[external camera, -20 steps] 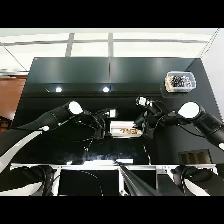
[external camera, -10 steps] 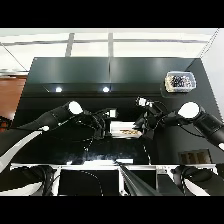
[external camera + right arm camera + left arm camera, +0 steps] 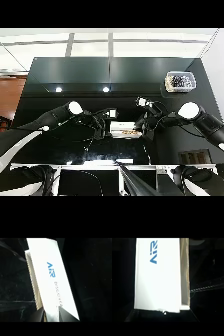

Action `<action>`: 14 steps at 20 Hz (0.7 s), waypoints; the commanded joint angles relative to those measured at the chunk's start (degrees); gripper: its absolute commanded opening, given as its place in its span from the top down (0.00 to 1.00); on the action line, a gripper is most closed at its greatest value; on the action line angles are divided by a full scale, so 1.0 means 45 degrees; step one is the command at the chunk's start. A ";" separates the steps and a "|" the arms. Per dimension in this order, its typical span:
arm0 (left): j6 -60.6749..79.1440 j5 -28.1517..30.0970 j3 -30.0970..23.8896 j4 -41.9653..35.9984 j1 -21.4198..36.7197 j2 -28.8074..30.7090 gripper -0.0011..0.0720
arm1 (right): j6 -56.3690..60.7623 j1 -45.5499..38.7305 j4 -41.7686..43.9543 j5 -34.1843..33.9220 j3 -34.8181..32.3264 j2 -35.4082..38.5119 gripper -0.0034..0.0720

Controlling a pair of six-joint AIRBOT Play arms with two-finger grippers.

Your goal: Fold the box and place the chain.

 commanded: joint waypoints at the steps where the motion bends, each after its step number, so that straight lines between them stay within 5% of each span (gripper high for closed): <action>1: -0.0005 0.0015 0.0010 0.0005 0.0000 0.0005 0.31 | 0.0287 0.0044 -0.0301 0.0010 -0.0010 0.0000 0.68; 14: -0.0005 -0.0019 0.0010 0.0005 0.0000 0.0005 0.31 | 0.0306 0.0102 -0.0238 0.0466 -0.0010 0.0000 0.68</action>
